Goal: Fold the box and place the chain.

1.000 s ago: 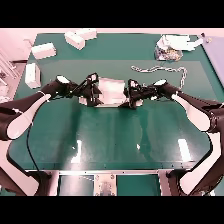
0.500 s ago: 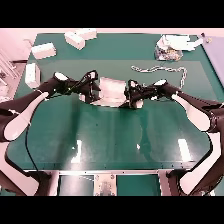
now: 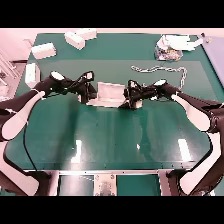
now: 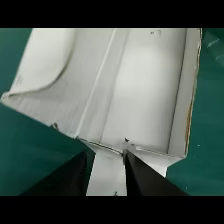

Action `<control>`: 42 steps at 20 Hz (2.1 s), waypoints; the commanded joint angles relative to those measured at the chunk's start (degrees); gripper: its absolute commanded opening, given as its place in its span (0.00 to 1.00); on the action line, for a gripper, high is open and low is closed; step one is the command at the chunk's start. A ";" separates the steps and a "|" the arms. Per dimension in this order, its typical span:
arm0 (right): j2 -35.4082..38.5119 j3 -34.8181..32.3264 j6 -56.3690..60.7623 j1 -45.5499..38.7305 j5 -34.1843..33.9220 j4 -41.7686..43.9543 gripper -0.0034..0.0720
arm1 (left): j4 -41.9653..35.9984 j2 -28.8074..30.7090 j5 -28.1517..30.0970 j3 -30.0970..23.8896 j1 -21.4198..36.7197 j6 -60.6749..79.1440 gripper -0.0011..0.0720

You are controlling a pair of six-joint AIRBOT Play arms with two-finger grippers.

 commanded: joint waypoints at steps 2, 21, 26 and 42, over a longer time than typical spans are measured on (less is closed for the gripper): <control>0.02 0.02 0.13 0.00 -0.15 -0.09 0.81 | -0.85 1.88 -2.12 0.07 2.75 0.20 0.40; 0.04 0.02 0.13 0.00 -0.15 -0.09 0.81 | 11.78 6.38 -7.19 -0.02 15.02 -56.63 0.04; 0.04 0.02 0.13 0.00 -0.15 -0.09 0.81 | 16.09 6.38 -6.49 -0.02 15.02 -63.28 0.04; 0.04 0.02 0.13 0.00 -0.15 -0.07 0.81 | 11.78 -2.43 -4.48 -0.04 8.39 -64.15 0.04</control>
